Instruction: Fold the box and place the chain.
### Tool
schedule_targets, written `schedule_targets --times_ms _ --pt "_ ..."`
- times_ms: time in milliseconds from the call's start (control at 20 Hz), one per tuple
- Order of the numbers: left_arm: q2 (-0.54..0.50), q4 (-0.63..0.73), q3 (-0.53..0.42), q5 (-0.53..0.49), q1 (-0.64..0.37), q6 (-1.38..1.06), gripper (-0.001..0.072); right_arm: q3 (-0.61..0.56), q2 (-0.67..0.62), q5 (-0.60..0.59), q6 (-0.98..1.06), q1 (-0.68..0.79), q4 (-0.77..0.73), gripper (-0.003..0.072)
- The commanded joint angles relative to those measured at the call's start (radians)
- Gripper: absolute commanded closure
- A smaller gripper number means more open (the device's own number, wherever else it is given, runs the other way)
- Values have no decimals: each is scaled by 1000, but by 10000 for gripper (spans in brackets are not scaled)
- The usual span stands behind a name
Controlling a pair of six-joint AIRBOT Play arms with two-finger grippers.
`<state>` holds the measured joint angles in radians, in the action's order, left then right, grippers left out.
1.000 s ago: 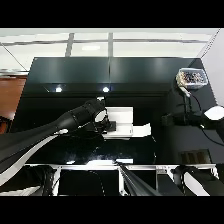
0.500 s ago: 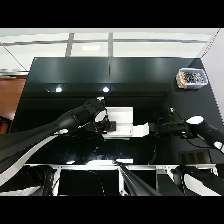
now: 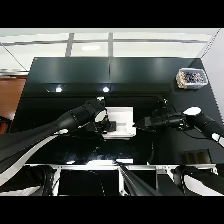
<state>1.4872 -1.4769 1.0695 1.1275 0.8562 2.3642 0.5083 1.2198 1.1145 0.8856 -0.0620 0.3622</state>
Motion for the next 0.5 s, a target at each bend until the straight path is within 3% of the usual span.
schedule_targets --times_ms 0,250,450 --pt "0 0 1 0 0 0 679 21 2 24 1 -12 -5 109" --pt "0 0 1 0 0 0 679 40 2 -92 90 -171 37 111" --pt "0 0 1 -1 0 0 679 136 2 -228 425 -347 340 112"
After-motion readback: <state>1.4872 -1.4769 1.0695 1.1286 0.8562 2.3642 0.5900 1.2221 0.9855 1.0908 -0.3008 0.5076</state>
